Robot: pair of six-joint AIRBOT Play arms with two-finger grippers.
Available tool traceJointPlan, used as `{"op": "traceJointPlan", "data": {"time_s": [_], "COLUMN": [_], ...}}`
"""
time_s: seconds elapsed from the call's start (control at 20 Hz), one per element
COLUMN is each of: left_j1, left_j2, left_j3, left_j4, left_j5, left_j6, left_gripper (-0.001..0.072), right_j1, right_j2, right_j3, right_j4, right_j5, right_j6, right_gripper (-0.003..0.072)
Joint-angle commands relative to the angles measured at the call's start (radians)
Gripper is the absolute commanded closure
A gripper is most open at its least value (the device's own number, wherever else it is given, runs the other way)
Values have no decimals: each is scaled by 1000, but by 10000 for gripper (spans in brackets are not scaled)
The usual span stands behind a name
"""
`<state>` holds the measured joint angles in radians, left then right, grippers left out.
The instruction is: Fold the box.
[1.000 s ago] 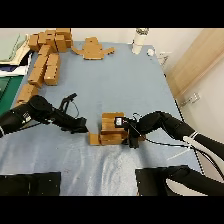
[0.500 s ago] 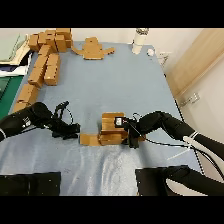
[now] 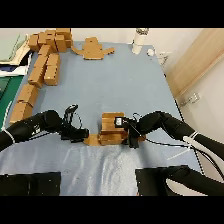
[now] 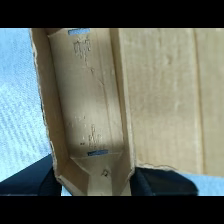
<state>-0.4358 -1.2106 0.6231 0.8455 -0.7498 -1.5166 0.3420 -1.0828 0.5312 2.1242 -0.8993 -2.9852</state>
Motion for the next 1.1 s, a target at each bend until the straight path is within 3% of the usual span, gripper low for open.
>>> {"op": "traceJointPlan", "data": {"time_s": [0.0, 0.3, 0.55, 0.6, 0.65, 0.7, 1.05], "left_j1": [-37, -55, -53, -45, -29, -17, -5], "left_j2": [-9, -9, -9, -9, -9, -9, -10], "left_j3": [6, 98, 148, 149, 149, 149, 149], "left_j4": [-43, -82, -80, -79, -84, -89, -91], "left_j5": [13, -79, -88, -88, -92, -92, -106], "left_j6": [6, 24, 25, 26, 23, 24, 27], "left_gripper": [700, 699, 696, 655, 388, 354, 369], "right_j1": [0, 0, 0, 0, 0, 0, 0], "right_j2": [0, 0, 0, 0, 0, 0, 0], "right_j3": [0, 0, 0, 0, 0, 0, 0], "right_j4": [0, 0, 0, 0, 0, 0, 0], "right_j5": [0, 0, 0, 0, 0, 0, 0], "right_j6": [0, 0, 0, 0, 0, 0, 0], "right_gripper": [179, 179, 179, 179, 179, 179, 179]}}
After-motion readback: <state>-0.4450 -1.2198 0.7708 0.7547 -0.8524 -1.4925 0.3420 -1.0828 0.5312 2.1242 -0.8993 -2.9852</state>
